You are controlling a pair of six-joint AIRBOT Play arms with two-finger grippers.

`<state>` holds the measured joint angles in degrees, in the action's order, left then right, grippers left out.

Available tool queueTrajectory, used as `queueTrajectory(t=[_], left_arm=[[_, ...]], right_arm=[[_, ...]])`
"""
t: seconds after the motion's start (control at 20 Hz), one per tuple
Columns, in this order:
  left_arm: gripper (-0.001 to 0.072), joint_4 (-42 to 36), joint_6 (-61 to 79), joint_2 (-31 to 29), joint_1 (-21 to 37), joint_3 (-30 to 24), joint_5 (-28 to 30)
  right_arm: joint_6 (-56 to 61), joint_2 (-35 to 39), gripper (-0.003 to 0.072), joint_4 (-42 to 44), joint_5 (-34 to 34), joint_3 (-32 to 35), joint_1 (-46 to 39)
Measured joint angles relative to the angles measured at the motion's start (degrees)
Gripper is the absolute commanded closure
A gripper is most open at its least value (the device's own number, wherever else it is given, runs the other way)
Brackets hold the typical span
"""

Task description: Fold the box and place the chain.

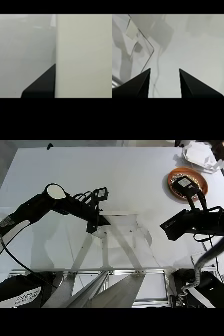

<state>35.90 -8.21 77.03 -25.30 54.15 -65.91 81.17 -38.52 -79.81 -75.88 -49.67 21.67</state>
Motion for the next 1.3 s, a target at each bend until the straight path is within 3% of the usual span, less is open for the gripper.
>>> queueTrajectory(t=[0.4, 0.75, 1.3], left_arm=[[0.0707, 0.5, 3.0, 3.0, -0.1, -0.5, 5.0], [0.0706, -3.8, 8.5, 9.2, -0.1, -0.5, 6.1], [0.0706, -5.0, 11.9, 13.1, -0.1, -0.5, 8.1]], right_arm=[[0.0, 0.3, 0.0285, 1.6, 2.0, 3.6, 0.0], [0.0, 0.4, 0.0285, 2.0, 4.7, 4.2, 0.0], [0.0, 0.4, 0.0285, 2.2, 6.3, 4.2, 0.0]])
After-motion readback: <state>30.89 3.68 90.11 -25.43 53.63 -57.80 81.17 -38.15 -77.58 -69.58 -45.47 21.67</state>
